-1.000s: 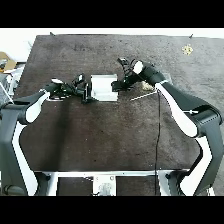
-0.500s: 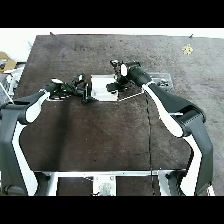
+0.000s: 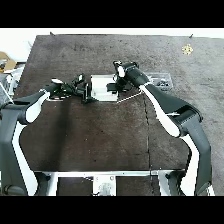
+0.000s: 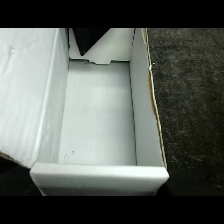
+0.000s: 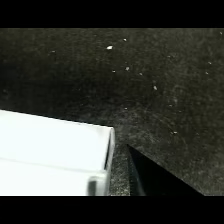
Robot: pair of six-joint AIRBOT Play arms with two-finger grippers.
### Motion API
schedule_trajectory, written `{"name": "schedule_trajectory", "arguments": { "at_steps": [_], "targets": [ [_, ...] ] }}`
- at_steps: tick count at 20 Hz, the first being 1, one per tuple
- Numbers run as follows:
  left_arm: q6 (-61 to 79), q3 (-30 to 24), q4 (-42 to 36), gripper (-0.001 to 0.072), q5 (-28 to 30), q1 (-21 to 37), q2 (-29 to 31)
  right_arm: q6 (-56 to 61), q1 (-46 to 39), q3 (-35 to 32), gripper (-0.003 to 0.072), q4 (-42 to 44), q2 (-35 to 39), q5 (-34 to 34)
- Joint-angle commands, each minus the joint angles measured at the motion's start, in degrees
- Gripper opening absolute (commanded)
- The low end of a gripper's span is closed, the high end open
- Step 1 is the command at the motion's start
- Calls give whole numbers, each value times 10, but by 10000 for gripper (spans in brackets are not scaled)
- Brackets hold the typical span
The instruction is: Fold the box and place the chain.
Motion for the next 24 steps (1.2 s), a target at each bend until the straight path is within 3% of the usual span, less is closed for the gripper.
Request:
{"name": "schedule_trajectory", "arguments": {
  "at_steps": [1, 5, 6, 15, 18, 19, 20, 24],
  "targets": [
    [0, 0, 0, 281, 0, 0, 0, 30, 7, 1, 313, -28, -1, 1],
    [0, 0, 0, 281, 0, 0, 0, 46, 18, 0, 305, -35, -1, -4],
    [0, 0, 0, 281, 0, 0, 0, 48, 19, 0, 174, -35, -1, -7],
    [0, 0, 0, 281, 0, 0, 0, 62, 19, -5, 223, -35, -3, -10],
    [0, 0, 0, 281, 0, 0, 0, 66, 19, -5, 193, -35, -5, -10],
    [0, 0, 0, 281, 0, 0, 0, 66, 19, -5, 107, -35, -6, -9],
    [0, 0, 0, 282, 0, 0, 0, 66, 19, -5, 77, -35, -7, -10],
    [0, 0, 0, 282, 0, 0, 0, 66, 19, -5, 77, -35, -9, -10]
  ]
}}
